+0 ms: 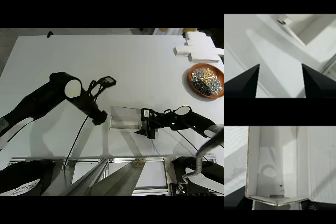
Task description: Fold the box and place the chain.
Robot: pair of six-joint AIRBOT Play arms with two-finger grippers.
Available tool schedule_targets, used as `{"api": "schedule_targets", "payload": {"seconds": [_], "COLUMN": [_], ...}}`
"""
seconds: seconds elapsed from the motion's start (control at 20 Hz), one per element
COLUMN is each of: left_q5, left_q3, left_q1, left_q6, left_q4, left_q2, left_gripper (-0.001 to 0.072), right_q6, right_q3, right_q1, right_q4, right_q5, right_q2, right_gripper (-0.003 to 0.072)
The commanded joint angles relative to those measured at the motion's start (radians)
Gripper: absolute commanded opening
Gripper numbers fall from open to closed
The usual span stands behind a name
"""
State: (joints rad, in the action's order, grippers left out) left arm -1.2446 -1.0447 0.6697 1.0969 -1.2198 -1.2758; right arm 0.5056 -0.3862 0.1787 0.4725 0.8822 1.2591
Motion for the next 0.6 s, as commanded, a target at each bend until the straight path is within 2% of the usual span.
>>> {"api": "schedule_targets", "payload": {"seconds": [0.0,0.1,0.15,0.2,0.25,0.35,0.55], "left_q5": [0.166,0.298,0.364,0.418,0.45,0.484,0.486], "left_q3": [0.197,0.326,0.374,0.401,0.41,0.41,0.41], "left_q1": [-0.062,-0.095,-0.105,-0.112,-0.117,-0.117,-0.117], "left_q6": [-0.882,-1.229,-1.332,-1.364,-1.364,-1.407,-1.56], "left_q4": [0.188,0.327,0.405,0.472,0.535,0.649,0.849], "left_q2": [0.043,0.039,0.03,0.011,-0.016,-0.072,-0.143], "left_gripper": [0.0586,0.0587,0.0649,0.0704,0.0704,0.0706,0.0707], "right_q6": [0.0,0.0,0.0,0.0,0.0,0.0,0.0], "right_q3": [0.0,0.0,0.0,0.0,0.0,0.0,0.0], "right_q1": [0.0,0.0,0.0,0.0,0.0,0.0,0.0], "right_q4": [-0.001,-0.001,-0.002,-0.001,-0.001,-0.001,-0.001], "right_q5": [0.0,0.0,0.0,0.0,0.0,0.0,0.0], "right_q2": [0.0,0.0,0.0,0.0,0.0,0.0,0.0], "right_gripper": [0.0339,0.0339,0.0339,0.0339,0.0339,0.0339,0.0339]}}
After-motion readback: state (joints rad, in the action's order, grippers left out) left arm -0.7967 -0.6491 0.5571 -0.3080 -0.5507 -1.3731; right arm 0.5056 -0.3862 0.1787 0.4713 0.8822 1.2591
